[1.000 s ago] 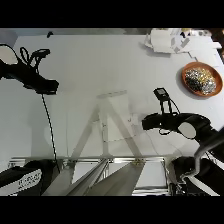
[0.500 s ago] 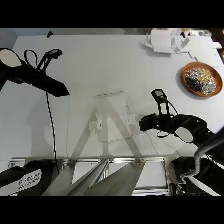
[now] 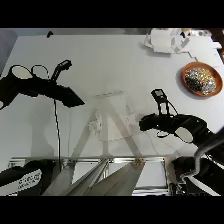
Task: Fold the box and place the chain.
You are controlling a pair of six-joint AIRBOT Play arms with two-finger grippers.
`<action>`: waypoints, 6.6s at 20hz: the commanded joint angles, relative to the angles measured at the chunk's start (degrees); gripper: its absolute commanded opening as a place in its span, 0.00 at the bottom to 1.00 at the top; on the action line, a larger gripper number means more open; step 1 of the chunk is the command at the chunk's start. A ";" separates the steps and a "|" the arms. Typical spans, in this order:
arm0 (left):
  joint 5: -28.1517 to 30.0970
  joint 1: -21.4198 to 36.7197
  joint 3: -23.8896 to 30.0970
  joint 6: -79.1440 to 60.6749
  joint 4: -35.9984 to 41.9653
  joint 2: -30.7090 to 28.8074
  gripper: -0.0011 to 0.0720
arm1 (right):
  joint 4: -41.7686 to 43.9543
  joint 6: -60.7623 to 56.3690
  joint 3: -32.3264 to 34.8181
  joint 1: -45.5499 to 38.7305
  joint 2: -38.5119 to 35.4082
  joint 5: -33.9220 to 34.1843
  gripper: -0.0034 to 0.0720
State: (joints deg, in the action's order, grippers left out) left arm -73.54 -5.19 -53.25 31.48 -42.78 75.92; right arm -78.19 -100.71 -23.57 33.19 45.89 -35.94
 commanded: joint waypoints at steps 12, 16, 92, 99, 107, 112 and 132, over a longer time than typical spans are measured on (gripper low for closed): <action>4.22 -10.29 0.63 -19.02 17.81 15.02 0.74 | 0.17 -0.02 0.04 0.07 -0.04 -0.04 0.07; 4.04 -11.08 0.63 -21.22 18.95 16.76 0.65 | 0.17 0.00 0.04 0.07 -0.04 -0.04 0.07; 18.86 -22.75 -3.19 -43.01 14.88 17.81 0.03 | 11.19 48.19 -8.20 0.07 -3.80 -13.46 0.07; 18.86 -22.75 -3.19 -43.01 14.88 17.81 0.03 | 11.47 63.30 -7.58 -1.11 1.57 -19.82 0.07; 18.67 -22.75 -3.19 -43.01 14.88 17.81 0.03 | 12.96 84.70 6.93 0.79 -2.82 1.79 0.81; 18.67 -22.75 -3.19 -43.01 14.88 17.81 0.03 | 12.90 84.67 8.72 8.79 -2.73 10.27 0.97; 18.67 -22.75 -3.19 -43.01 14.88 17.81 0.03 | 20.33 86.38 -0.13 -4.55 5.49 7.10 0.97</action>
State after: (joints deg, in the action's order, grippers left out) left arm -54.85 -27.92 -56.47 -11.51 -27.88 93.71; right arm -60.62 -14.63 -21.98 31.24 51.13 -25.96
